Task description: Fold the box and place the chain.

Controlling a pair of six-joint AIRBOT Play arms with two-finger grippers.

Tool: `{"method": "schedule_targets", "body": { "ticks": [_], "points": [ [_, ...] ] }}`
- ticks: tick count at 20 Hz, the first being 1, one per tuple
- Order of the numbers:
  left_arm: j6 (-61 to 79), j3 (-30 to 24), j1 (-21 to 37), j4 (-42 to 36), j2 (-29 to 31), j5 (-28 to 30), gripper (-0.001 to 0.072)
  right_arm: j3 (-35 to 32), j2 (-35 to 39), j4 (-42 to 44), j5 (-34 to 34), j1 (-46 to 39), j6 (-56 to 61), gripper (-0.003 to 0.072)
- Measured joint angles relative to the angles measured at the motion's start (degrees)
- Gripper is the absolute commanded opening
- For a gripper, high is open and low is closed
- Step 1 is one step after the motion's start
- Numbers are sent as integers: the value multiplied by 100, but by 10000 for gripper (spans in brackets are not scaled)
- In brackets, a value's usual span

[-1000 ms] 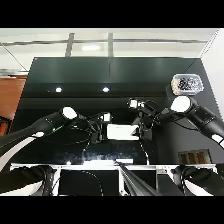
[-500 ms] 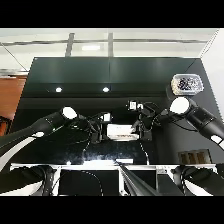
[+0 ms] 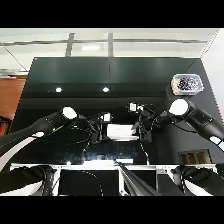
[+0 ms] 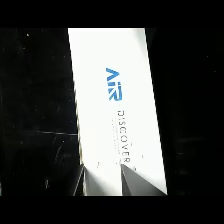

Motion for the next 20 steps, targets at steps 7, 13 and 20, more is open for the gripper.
{"method": "schedule_targets", "body": {
  "ticks": [7,13,20],
  "points": [
    [11,0,0,2,0,-2,404,-131,-55,140,-155,72,9,283],
    [-2,0,0,0,0,-4,404,192,201,236,658,-350,1340,6],
    [-2,0,0,0,0,-2,404,-605,275,1886,726,-730,2924,5]
  ]
}}
